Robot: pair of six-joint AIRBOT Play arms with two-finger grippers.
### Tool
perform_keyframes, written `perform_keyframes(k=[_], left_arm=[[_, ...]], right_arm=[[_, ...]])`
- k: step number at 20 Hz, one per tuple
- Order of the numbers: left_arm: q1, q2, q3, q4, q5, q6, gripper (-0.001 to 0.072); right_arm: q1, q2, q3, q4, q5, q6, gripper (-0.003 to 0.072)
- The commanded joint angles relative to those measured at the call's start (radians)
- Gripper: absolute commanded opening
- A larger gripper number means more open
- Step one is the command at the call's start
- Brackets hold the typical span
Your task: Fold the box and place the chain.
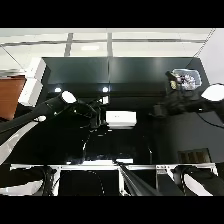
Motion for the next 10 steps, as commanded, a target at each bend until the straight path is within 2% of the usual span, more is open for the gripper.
perform_keyframes(k=[1,3,5,8,10], left_arm=[[0.001,0.078,0.023,0.113,-0.044,-0.035,0.0716],[-0.008,0.136,0.032,0.087,-0.069,-0.034,0.0717],[-0.042,0.146,0.057,0.024,-0.06,-0.034,0.0716],[-0.132,0.077,0.142,0.008,0.014,-0.096,0.0713],[-0.174,0.0,0.218,0.008,0.015,-0.167,0.0713]], right_arm=[[-0.101,0.127,-0.017,-0.158,0.083,0.073,0.0017],[-0.122,0.159,-0.017,-0.151,0.074,0.072,0.0017],[-0.122,0.163,-0.018,-0.128,0.048,0.072,0.0017],[-0.122,0.163,-0.02,-0.098,0.011,0.072,0.0017],[-0.122,0.163,-0.02,-0.098,0.002,0.072,0.0017]])
